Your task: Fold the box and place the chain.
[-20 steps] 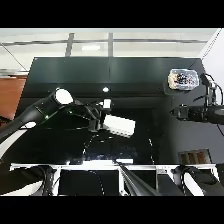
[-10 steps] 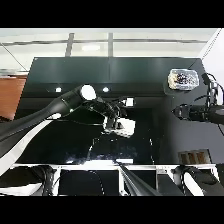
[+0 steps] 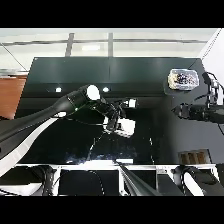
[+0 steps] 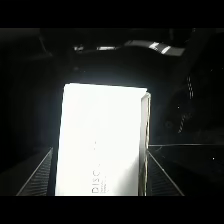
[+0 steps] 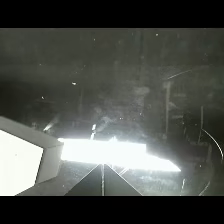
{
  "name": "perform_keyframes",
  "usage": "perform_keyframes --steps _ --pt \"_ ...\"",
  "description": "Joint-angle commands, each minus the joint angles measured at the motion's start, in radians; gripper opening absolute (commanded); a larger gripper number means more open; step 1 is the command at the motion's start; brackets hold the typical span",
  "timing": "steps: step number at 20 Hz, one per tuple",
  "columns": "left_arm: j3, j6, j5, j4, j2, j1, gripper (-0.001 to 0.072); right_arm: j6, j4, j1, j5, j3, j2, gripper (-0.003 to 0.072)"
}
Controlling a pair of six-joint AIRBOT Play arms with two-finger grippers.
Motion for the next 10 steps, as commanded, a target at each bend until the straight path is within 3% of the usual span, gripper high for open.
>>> perform_keyframes --steps 1,10 --pt "0.002 -0.051 -0.007 0.013 -0.002 -0.001 0.0707 -0.001 0.000 -0.001 -0.016 0.001 0.001 0.0016" --pt "0.002 -0.050 -0.049 0.024 -0.002 -0.005 0.0709 -0.001 0.000 -0.001 -0.022 0.001 0.001 0.0016"
